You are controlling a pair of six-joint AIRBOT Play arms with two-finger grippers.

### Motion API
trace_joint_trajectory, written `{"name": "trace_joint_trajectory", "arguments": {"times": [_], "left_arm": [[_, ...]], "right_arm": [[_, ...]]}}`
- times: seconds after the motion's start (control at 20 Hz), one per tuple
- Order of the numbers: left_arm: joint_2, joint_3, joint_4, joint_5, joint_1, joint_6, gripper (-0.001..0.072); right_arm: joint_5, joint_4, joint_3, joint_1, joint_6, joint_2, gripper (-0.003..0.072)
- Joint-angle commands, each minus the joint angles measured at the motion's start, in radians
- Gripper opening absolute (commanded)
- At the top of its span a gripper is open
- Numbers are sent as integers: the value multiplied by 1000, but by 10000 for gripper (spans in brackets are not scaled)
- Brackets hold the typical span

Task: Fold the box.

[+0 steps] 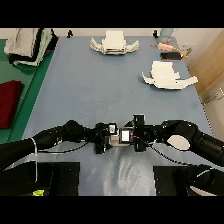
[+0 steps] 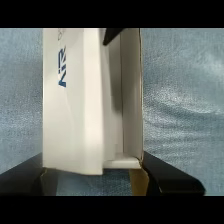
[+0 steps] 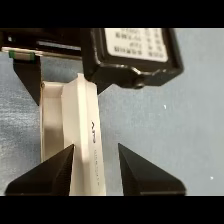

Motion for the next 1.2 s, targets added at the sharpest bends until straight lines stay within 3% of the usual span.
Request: {"name": "trace_joint_trajectory", "arguments": {"times": [0.0,0.8,0.95,1.05,1.15], "left_arm": [[1,1,0,0,0,0,536],[1,1,0,0,0,0,536],[1,1,0,0,0,0,536],[1,1,0,0,0,0,536],[1,1,0,0,0,0,536]], "right_arm": [[40,40,0,10,-3,-11,404],[108,76,0,11,-2,-16,405],[103,90,0,11,-2,-2,449],[95,81,0,11,-2,-2,358],[74,55,0,11,-2,-3,341]]}}
